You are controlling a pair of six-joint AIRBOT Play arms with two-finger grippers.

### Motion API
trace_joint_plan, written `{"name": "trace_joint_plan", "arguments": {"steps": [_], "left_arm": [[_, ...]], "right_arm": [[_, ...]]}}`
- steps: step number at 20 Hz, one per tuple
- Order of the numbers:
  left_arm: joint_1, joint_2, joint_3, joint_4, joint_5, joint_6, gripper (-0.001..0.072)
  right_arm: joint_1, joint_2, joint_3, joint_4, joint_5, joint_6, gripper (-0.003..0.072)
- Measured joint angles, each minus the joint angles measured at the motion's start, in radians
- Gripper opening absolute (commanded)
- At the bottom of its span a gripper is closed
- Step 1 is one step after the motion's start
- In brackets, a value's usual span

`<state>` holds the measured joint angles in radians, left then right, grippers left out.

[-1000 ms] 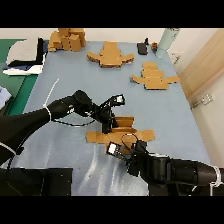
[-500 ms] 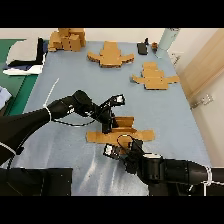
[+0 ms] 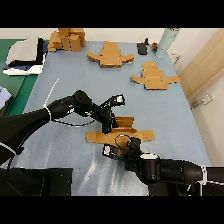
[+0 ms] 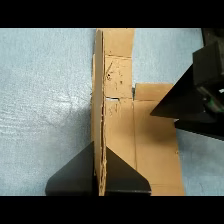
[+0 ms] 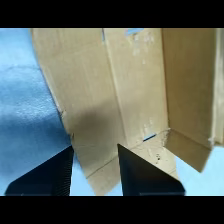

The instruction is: Fold the box.

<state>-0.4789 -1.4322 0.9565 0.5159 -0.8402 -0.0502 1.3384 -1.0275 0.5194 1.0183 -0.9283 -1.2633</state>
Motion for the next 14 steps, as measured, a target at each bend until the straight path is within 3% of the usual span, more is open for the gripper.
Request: {"name": "trace_joint_plan", "arguments": {"steps": [5,9,10,14], "left_arm": [[0.0,0.0,0.0,0.0,0.0,0.0,0.0014],[0.0,0.0,0.0,0.0,0.0,0.0,0.0015],[0.0,0.0,0.0,0.0,0.0,0.0,0.0014],[0.0,0.0,0.0,0.0,0.0,0.0,0.0014]], "right_arm": [[0.0,0.026,0.0,-0.046,-0.002,0.031,0.045],[0.0,0.052,0.003,-0.063,-0.006,0.087,0.0693],[0.0,0.055,0.004,-0.065,-0.007,0.105,0.0716],[0.0,0.061,0.006,-0.068,-0.007,0.145,0.072]]}}
